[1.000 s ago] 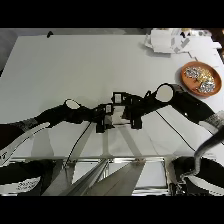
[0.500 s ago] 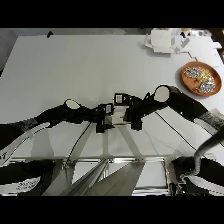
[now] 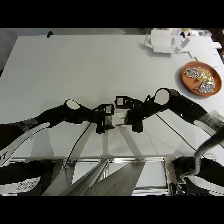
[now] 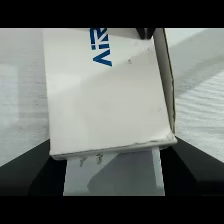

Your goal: Fold the box and place the chain.

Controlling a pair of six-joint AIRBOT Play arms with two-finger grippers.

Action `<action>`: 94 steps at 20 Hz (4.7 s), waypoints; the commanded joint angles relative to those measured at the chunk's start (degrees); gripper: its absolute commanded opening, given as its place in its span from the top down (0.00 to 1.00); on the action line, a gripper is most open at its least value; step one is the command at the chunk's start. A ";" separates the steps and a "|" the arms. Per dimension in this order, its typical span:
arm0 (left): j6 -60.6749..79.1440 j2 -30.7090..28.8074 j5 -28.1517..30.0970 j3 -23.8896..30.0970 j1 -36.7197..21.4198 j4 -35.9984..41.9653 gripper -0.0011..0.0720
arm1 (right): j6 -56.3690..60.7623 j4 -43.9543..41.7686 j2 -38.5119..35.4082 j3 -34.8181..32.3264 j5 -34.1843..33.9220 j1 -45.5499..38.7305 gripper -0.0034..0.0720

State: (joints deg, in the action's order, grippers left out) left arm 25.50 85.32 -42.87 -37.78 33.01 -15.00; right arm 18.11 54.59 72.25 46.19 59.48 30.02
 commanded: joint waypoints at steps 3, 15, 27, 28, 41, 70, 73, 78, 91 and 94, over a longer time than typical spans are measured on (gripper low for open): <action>0.00 -0.04 0.20 -0.02 -0.07 0.02 0.80 | 6.71 2.43 -5.27 0.94 -0.81 -0.04 0.93; 0.00 -0.04 0.22 -0.02 -0.07 0.02 0.80 | 39.71 23.34 -16.28 0.66 20.11 -36.70 0.93; 0.00 -0.04 0.22 -0.02 -0.07 0.02 0.80 | 14.47 -20.17 -8.20 -10.62 8.17 -27.50 0.93; 0.00 -0.04 0.20 -0.02 -0.07 0.02 0.80 | 14.34 -20.52 -6.40 -10.62 7.26 -25.81 0.93; 0.00 -0.04 0.22 -0.02 -0.07 0.04 0.80 | 17.35 -14.10 -1.07 -10.49 10.64 -23.30 0.93; -90.47 -35.78 -0.46 2.19 -50.88 -59.39 0.99 | 31.56 17.25 -16.65 -1.92 22.80 -36.98 0.93; -91.43 -35.76 0.13 6.38 -57.20 -59.39 0.99 | 31.54 17.27 -16.65 -1.92 23.06 -36.98 0.93; -95.38 -35.74 0.20 9.88 -60.50 -64.92 0.98 | 31.54 17.27 -16.65 -1.92 23.04 -36.98 0.93; -95.43 -35.89 -10.71 10.71 -60.41 -66.93 0.10 | 31.54 17.27 -16.65 -1.92 23.04 -36.98 0.93; -95.41 -36.52 -12.26 10.71 -60.39 -66.97 0.02 | 31.54 17.27 -16.65 -1.92 23.04 -36.98 0.93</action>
State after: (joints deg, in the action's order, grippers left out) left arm -69.87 49.28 -53.25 -27.09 -27.40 -81.95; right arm 49.65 71.85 55.64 44.23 82.52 -6.94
